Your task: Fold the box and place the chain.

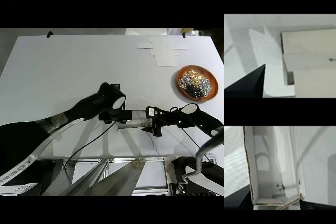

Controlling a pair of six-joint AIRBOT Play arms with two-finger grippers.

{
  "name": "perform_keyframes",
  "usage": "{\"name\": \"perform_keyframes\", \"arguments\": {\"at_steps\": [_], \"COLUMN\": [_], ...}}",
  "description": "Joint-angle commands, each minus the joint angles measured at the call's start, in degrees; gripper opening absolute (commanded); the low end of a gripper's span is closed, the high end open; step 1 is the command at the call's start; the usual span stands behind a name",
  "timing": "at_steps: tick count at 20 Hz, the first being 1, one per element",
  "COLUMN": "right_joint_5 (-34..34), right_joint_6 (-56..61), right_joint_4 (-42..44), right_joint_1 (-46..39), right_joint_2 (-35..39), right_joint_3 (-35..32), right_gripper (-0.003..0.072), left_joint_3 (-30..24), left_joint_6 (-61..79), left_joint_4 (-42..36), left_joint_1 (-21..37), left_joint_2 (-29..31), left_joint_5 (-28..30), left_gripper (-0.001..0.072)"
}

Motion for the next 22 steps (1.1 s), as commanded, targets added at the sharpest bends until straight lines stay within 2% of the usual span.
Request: {"name": "perform_keyframes", "arguments": {"at_steps": [1, 3, 5, 7, 9, 11, 13, 15, 19, 22], "right_joint_5": [0.1, 0.1, 0.1, 0.1, 0.1, 0.1, 0.1, 0.1, 0.1, 0.1], "right_joint_6": [0.0, 0.0, 0.0, 0.0, 0.0, 0.0, 0.0, 0.0, 0.0, 0.0], "right_joint_4": [0.0, 0.0, 0.0, 0.0, 0.0, 0.0, 0.0, 0.0, 0.0, 0.0], "right_joint_1": [0.0, 0.0, 0.0, 0.0, 0.0, 0.0, 0.0, 0.0, 0.0, 0.0], "right_joint_2": [0.0, 0.0, 0.0, 0.0, 0.0, 0.0, 0.0, 0.0, 0.0, 0.0], "right_joint_3": [0.0, 0.0, 0.0, 0.0, 0.0, 0.0, 0.0, 0.0, 0.0, 0.0], "right_gripper": [0.0416, 0.0416, 0.0416, 0.0416, 0.0416, 0.0416, 0.0416, 0.0416, 0.0416, 0.0416], "left_joint_3": [0.0, -1.7, -7.6, -17.4, -28.0, -35.7, -39.4, -39.8, -39.8, -39.8], "left_joint_6": [14.7, 33.3, 50.5, 67.7, 89.1, 113.1, 129.2, 137.5, 145.9, 145.9], "left_joint_4": [-1.8, -7.2, -10.8, -11.4, -15.7, -24.3, -32.8, -39.3, -51.5, -56.5], "left_joint_1": [2.7, 3.6, 4.7, 6.9, 10.0, 13.4, 15.3, 15.6, 15.6, 15.6], "left_joint_2": [5.4, 9.1, 14.8, 21.8, 27.6, 29.6, 28.0, 24.0, 14.3, 11.3], "left_joint_5": [-2.4, -9.2, -10.8, -3.8, 6.3, 16.1, 23.6, 27.5, 34.2, 37.7], "left_gripper": [0.0436, 0.0436, 0.0450, 0.0598, 0.0649, 0.0646, 0.0645, 0.0647, 0.0654, 0.0654]}}
